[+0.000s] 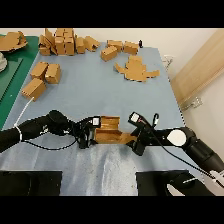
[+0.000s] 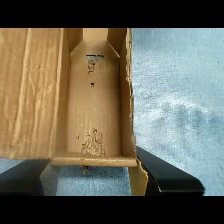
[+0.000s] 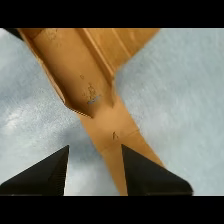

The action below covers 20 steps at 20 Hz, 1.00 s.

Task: Fold the box.

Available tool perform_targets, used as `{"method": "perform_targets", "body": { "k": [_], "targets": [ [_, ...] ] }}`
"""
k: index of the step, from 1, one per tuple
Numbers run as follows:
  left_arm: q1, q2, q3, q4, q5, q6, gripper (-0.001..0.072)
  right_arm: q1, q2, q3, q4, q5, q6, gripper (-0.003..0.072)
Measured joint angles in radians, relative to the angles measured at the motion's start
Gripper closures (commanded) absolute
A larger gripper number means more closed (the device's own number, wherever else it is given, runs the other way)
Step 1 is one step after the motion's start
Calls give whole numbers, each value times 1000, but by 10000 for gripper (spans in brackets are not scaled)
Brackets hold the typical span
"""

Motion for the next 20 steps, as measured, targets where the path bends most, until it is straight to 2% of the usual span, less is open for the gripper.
{"method": "perform_targets", "body": {
  "k": [5,9,10,11,14,20],
  "targets": [
    [0,0,0,0,0,0,187,56,-106,-5,3,-150,-169,170],
    [0,0,0,0,0,0,187,69,-160,26,25,-208,-237,183],
    [0,0,0,0,0,0,187,70,-169,31,34,-211,-254,276],
    [0,0,0,0,0,0,187,72,-177,35,43,-217,-270,422],
    [0,0,0,0,0,0,187,87,-196,40,67,-220,-296,532],
    [0,0,0,0,0,1,187,156,-230,43,101,-250,-312,533]
  ]
}}
